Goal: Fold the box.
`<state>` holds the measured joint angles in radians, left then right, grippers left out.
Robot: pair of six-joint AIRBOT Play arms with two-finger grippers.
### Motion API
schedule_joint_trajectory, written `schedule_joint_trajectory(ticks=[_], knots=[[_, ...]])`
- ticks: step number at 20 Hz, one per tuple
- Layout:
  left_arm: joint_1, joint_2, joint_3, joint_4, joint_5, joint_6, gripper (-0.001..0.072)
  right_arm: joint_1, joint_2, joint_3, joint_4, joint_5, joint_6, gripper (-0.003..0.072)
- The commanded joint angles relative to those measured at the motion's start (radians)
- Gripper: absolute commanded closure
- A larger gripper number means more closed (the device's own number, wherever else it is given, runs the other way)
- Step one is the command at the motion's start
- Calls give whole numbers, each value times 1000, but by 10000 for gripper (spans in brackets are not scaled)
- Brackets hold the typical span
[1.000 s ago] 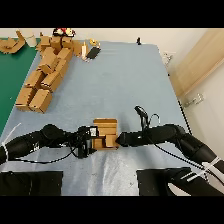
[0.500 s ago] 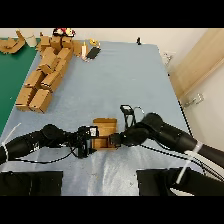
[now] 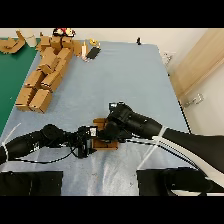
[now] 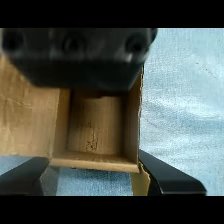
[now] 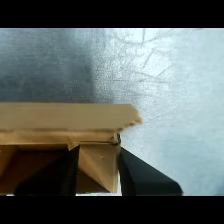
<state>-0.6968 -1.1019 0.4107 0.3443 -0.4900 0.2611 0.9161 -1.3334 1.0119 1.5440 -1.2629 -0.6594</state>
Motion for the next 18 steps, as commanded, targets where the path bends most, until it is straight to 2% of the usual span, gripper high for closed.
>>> schedule_joint_trajectory(ticks=[1,6,9,11,13,14,16,18], knots=[[0,0,1,0,1,0,112,6,-55,38,-3,-91,42,304],[0,0,1,0,1,0,112,6,-79,38,-3,-125,50,313],[0,0,1,0,0,0,112,6,-82,38,-3,-126,50,475],[0,0,1,0,0,0,112,6,-84,38,-2,-122,50,533],[0,0,1,0,0,0,112,8,-84,38,2,-108,49,559],[0,0,1,0,0,0,112,9,-84,38,10,-96,41,615],[0,0,1,0,0,0,112,9,-84,38,17,-85,30,663],[0,0,1,0,0,0,112,9,-84,38,16,-84,27,683]])
